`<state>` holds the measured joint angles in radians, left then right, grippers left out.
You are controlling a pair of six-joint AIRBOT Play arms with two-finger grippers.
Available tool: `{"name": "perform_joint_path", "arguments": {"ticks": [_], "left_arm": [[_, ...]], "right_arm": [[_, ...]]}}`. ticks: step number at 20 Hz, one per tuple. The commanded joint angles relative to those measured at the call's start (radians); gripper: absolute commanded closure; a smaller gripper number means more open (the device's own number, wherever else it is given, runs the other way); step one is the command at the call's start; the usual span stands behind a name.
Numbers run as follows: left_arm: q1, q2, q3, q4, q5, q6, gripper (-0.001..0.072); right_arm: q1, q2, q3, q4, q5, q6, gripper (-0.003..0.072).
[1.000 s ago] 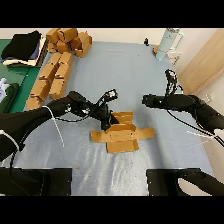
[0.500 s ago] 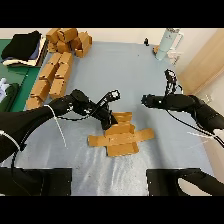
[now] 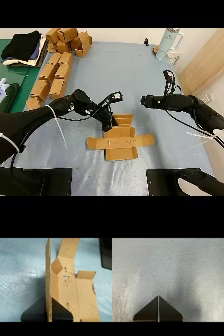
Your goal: Fold the box.
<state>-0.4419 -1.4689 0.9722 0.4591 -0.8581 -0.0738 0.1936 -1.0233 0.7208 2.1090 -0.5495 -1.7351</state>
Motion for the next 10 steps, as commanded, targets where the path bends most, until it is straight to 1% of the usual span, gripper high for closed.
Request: {"name": "perform_joint_path", "arguments": {"ticks": [1,2,4,7,10], "left_arm": [[0.0,0.024,0.003,-0.028,0.11,0.072,0.0697],[0.0,0.031,0.007,-0.05,0.146,0.108,0.0697],[0.0,0.032,0.023,-0.086,0.183,0.166,0.0696],[-0.001,0.032,0.03,-0.083,0.19,0.232,0.0696],[-0.002,0.023,0.027,-0.081,0.18,0.231,0.0696]], "right_arm": [[0.001,0.0,0.001,0.0,0.002,-0.001,0.0667],[0.001,0.0,0.001,0.0,0.003,-0.001,0.0667],[0.001,0.0,0.001,0.0,0.003,-0.001,0.0667],[0.001,0.0,0.001,0.0,0.006,-0.001,0.0667],[0.001,0.0,0.001,0.0,0.019,-0.001,0.0666]]}}
